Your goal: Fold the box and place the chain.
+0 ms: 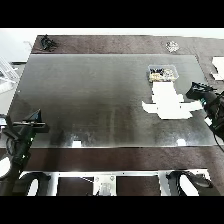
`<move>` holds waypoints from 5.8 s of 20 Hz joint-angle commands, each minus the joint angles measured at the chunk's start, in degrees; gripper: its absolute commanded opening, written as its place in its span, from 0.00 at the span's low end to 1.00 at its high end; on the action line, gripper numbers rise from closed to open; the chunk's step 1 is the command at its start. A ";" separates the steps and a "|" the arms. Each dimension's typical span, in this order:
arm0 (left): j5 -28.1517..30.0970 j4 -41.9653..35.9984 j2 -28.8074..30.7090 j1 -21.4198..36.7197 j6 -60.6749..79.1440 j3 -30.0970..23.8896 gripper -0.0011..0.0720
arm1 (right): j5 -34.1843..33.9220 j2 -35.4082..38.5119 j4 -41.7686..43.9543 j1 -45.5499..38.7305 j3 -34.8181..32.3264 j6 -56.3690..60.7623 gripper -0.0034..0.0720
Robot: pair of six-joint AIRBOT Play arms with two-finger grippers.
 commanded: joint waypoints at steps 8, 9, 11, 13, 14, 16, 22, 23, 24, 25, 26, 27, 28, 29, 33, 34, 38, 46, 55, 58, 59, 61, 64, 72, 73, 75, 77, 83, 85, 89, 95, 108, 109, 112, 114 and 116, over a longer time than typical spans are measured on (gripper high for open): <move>-0.04 0.02 0.04 0.04 0.02 -0.02 0.04 | 39.78 -26.80 -39.04 -25.55 21.88 29.18 0.56; 0.00 0.00 0.04 0.04 0.02 -0.02 0.04 | 46.10 -30.47 -41.92 -28.24 26.08 31.80 0.58; 0.02 0.02 0.04 0.04 0.02 -0.02 0.04 | 56.94 -37.29 -46.45 -32.65 35.06 36.09 0.66; 0.02 0.00 0.04 0.04 0.02 -0.02 0.04 | 65.35 -43.89 -50.34 -35.06 44.65 39.58 0.68; 0.02 0.02 0.04 0.04 0.02 -0.02 0.04 | 68.78 -46.86 -51.58 -35.54 49.31 40.79 0.73; 0.00 0.00 0.04 0.04 0.02 -0.02 0.04 | 75.30 -52.85 -52.52 -35.41 59.32 40.92 0.72; 0.02 0.00 0.04 0.04 0.02 -0.02 0.04 | 84.15 -66.90 -58.84 -31.91 80.94 40.13 0.72; 0.00 0.00 0.04 0.04 0.04 -0.02 0.04 | 84.17 -68.02 -59.06 -31.39 80.94 38.42 0.72; 0.00 0.00 0.04 0.04 0.02 -0.02 0.04 | 84.28 -69.24 -59.54 -30.88 81.02 37.86 0.72; 0.02 0.00 0.04 0.04 0.02 -0.02 0.04 | 84.87 -70.62 -59.69 -30.40 81.15 37.07 0.71; 0.02 0.02 0.04 0.04 0.02 -0.02 0.04 | 85.42 -71.87 -59.69 -30.05 81.18 37.05 0.69; 0.00 0.00 0.04 0.04 0.04 -0.02 0.04 | 85.96 -72.89 -59.52 -29.64 81.18 36.79 0.69; 0.02 0.00 0.04 0.04 0.02 -0.02 0.04 | 86.33 -73.85 -59.52 -29.18 81.18 36.59 0.69; 0.00 0.02 0.04 0.04 0.02 -0.02 0.04 | 86.66 -74.60 -59.41 -28.83 81.18 36.54 0.69; 0.02 0.00 0.04 0.04 0.02 -0.02 0.04 | 89.09 -75.97 -58.40 -27.12 81.05 36.41 0.69; 0.02 0.00 0.04 0.04 0.02 -0.02 0.04 | 89.79 -75.97 -57.48 -26.75 81.05 36.39 0.69; 0.02 0.02 0.04 0.04 0.02 -0.02 0.04 | 92.04 -75.97 -55.25 -25.75 81.02 36.11 0.63; 0.00 0.00 0.04 0.04 0.02 -0.02 0.04 | 93.83 -76.00 -54.95 -24.59 78.03 35.54 0.50; 0.02 0.00 0.04 0.04 0.04 -0.02 0.04 | 95.19 -74.49 -48.59 -23.06 76.19 33.24 0.05; 0.00 0.00 0.04 0.04 0.02 -0.02 0.04 | 95.12 -70.82 -45.86 -19.39 71.36 34.27 0.05; 0.02 0.00 0.04 0.04 0.02 -0.02 0.04 | 95.12 -69.59 -45.27 -17.77 69.48 34.32 0.05; 0.02 0.00 0.04 0.04 0.02 -0.02 0.04 | 94.95 -66.97 -44.63 -14.01 65.40 34.60 0.05; 0.02 0.00 0.04 0.04 0.02 -0.02 0.04 | 87.36 -61.55 -39.80 -8.61 56.74 35.63 0.04; 0.13 0.02 0.04 0.04 0.02 -0.02 0.04 | 57.07 -50.53 -25.79 8.00 37.42 37.66 0.04; 1.25 0.02 0.04 0.04 0.04 -0.02 0.04 | 54.36 -51.25 -25.79 9.81 37.64 37.75 0.04; 2.45 0.02 0.04 0.04 0.02 -0.02 0.04 | 52.59 -53.18 -25.79 12.11 38.47 37.75 0.04; 2.49 0.00 0.04 0.04 0.02 -0.02 0.04 | 52.19 -55.21 -25.77 13.31 39.39 37.73 0.04; 1.99 0.00 0.04 0.04 0.02 -0.02 0.04 | 51.95 -57.44 -26.03 15.32 43.34 37.29 0.04; 1.99 0.00 0.04 0.04 0.02 -0.02 0.04 | 51.98 -58.01 -26.03 15.67 44.50 37.35 0.04; 2.14 0.00 0.04 0.04 0.04 -0.02 0.04 | 51.95 -59.49 -27.36 16.35 44.76 38.27 0.05; 1.97 -0.02 0.04 0.04 0.04 0.00 0.94 | 51.89 -59.89 -27.52 16.35 44.78 39.08 0.05; -4.81 0.00 -7.02 0.04 8.79 10.56 0.91 | 51.10 -59.87 -27.52 16.59 44.78 43.08 0.05; -5.79 -0.02 -10.05 0.04 11.02 12.09 0.91 | 51.12 -59.87 -27.54 16.65 44.78 43.10 0.05; -11.56 -0.04 -21.55 0.04 12.70 18.56 0.91 | 51.12 -59.87 -27.54 16.65 44.78 42.69 0.05; -17.62 -0.04 -29.73 0.04 14.10 24.00 0.91 | 51.12 -59.87 -27.54 16.81 44.78 42.64 0.05; -20.70 -0.04 -39.04 0.04 13.99 30.67 0.91 | 51.12 -59.87 -27.54 16.96 44.78 42.03 0.05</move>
